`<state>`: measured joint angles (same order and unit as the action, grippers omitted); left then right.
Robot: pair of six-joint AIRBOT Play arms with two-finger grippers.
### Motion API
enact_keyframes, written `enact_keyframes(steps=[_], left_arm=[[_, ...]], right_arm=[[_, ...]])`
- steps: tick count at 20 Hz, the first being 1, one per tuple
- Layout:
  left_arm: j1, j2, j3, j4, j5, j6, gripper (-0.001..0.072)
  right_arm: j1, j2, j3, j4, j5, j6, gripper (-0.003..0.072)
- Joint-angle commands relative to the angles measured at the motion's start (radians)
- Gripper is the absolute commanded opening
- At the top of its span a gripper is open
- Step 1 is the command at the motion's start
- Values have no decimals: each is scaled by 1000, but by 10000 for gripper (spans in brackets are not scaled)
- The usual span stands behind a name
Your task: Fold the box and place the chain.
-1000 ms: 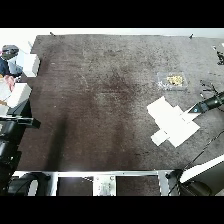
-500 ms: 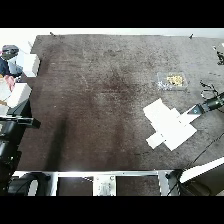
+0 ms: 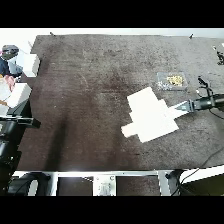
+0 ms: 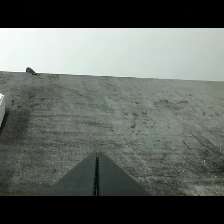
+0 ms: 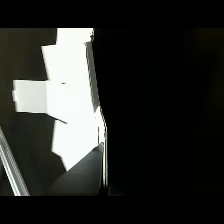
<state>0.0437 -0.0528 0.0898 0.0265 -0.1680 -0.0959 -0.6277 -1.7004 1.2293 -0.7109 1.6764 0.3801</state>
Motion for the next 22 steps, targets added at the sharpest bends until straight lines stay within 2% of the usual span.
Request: enact_keyframes(steps=[1,3,5,8,11,14,15,16,17,20,22], left_arm=[[0,1,-1,0,0,0,13],[0,1,-1,0,0,0,13],[0,1,-1,0,0,0,13],[0,1,-1,0,0,0,13],[0,1,0,-2,10,-1,13],[0,1,2,-5,-70,-8,13],[0,1,8,-4,-112,10,84],[0,0,19,-5,-153,39,440],[0,-5,31,-8,-187,37,534],[0,-95,93,-7,-300,54,537],[0,-222,156,-6,-385,54,537]], right_arm=[[97,134,-224,232,-218,17,7],[195,193,-338,385,-340,17,7],[315,215,-394,511,-444,26,7],[505,215,-396,598,-651,47,7],[667,214,-371,612,-991,100,7],[731,213,-357,634,-1157,115,7],[734,211,-357,637,-1176,113,7],[733,211,-357,636,-1171,95,7],[734,211,-357,637,-1152,43,7],[732,197,-357,618,-1141,14,7],[733,177,-357,624,-1095,-30,7]])
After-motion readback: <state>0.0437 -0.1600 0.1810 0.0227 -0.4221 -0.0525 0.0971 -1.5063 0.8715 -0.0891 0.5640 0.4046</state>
